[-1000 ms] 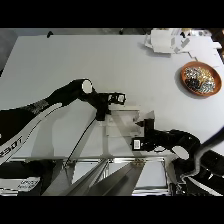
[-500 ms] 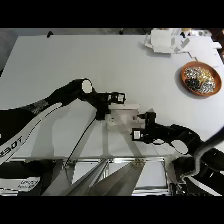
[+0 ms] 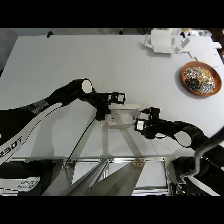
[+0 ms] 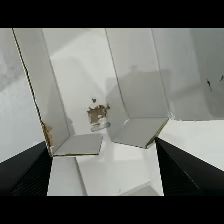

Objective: Fold the box and place the chain.

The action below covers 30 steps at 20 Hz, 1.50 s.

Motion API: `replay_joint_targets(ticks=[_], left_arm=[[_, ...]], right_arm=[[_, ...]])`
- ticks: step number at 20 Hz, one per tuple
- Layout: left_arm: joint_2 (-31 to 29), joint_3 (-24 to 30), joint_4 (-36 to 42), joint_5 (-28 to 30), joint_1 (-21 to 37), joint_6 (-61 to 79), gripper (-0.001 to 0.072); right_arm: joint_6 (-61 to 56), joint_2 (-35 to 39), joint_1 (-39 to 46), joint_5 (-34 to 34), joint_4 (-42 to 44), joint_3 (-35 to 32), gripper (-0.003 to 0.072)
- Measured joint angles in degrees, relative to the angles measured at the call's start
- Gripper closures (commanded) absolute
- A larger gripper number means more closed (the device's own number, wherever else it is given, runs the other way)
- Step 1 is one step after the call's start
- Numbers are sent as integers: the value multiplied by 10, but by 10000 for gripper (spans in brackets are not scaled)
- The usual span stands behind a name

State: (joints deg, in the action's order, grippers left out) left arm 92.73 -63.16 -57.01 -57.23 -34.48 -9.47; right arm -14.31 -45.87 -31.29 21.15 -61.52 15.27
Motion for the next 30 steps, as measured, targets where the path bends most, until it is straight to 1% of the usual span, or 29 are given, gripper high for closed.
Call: replay_joint_targets(ticks=[2, 5, 9, 14, 18, 21, 24, 30], left_arm=[[0, 0, 0, 0, 0, 0, 699], [0, 0, 0, 0, 0, 0, 699], [0, 0, 0, 0, 0, 0, 699], [0, 0, 0, 0, 0, 0, 699], [0, 0, 0, 0, 0, 0, 699], [0, 0, 0, 0, 0, 0, 699], [0, 0, 0, 0, 0, 0, 699], [0, 0, 0, 0, 0, 0, 699]], right_arm=[[57, -6, 16, 11, 57, 3, -10], [124, -23, 44, 26, 117, 17, -10], [169, -48, 71, 43, 154, 40, -10], [229, -61, 96, 53, 202, 48, -9], [287, -63, 136, 97, 252, 50, -8], [330, -65, 151, 125, 293, 50, -8], [356, -81, 156, 137, 318, 51, -8], [382, -128, 173, 152, 329, 68, -8]])
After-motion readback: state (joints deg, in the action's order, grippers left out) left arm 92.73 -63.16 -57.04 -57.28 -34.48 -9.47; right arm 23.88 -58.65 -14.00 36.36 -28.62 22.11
